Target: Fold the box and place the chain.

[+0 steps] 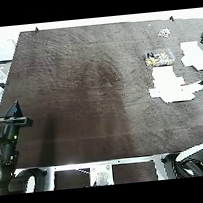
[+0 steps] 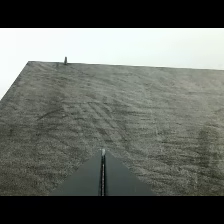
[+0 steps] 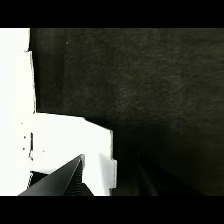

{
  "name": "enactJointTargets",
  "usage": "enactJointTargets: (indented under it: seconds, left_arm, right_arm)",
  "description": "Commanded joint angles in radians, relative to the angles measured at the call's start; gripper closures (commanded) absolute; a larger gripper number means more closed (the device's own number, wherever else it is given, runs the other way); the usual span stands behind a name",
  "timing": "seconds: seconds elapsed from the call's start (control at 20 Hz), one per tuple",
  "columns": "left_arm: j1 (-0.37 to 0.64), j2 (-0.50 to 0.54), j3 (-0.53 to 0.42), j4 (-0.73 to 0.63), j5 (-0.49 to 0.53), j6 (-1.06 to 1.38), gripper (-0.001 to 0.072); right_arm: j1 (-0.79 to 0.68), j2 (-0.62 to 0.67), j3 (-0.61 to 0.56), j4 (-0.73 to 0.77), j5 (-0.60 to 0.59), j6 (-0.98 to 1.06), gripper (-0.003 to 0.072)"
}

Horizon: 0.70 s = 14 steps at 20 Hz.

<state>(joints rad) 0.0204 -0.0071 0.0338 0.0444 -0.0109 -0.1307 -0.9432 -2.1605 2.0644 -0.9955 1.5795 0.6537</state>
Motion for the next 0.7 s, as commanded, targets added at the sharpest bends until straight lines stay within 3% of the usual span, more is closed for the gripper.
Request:
enactJointTargets:
  seconds: [0.0, 0.2, 0.65]
  left_arm:
    - [0.001, 0.001, 0.001, 0.0, 0.0, 0.0, 0.0691]
    - [0.0, 0.001, 0.001, 0.0, 0.0, 0.0, 0.0691]
    - [0.0, 0.001, 0.001, 0.0, 0.0, 0.0, 0.0691]
  right_arm:
    - [0.001, -0.018, -0.002, 0.013, 0.064, -0.011, 0.0269]
    - [0.001, -0.029, -0.002, 0.066, 0.117, -0.037, 0.0258]
    - [0.023, -0.069, -0.021, 0.083, 0.121, -0.064, 0.0258]
